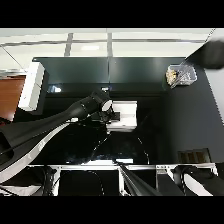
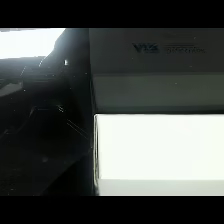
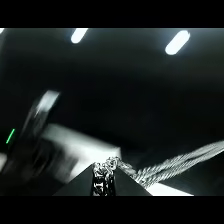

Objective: Fold the box and place the chain.

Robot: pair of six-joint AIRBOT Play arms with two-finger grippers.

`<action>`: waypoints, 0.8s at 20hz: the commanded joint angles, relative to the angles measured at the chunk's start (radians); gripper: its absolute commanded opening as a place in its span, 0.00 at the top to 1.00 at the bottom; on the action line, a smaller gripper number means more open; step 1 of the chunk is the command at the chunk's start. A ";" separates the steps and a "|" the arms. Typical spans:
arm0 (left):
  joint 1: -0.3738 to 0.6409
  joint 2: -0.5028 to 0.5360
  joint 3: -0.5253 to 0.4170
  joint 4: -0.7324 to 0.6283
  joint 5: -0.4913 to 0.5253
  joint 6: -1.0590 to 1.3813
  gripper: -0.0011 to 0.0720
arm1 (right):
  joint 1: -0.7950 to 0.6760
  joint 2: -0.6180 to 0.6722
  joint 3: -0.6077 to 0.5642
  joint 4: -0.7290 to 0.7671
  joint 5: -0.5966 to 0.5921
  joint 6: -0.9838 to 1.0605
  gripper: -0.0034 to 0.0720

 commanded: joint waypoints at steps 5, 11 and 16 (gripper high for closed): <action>0.001 0.000 0.000 0.000 0.000 0.000 0.94 | 0.263 0.012 -0.479 0.108 -0.158 -0.017 0.93; 0.001 0.000 0.000 0.000 0.001 0.000 0.94 | 0.364 -0.011 -0.728 0.108 -0.533 0.054 0.93; 0.001 0.000 0.000 0.000 0.001 0.000 0.94 | 0.366 -0.057 -0.731 0.108 -0.574 0.054 0.89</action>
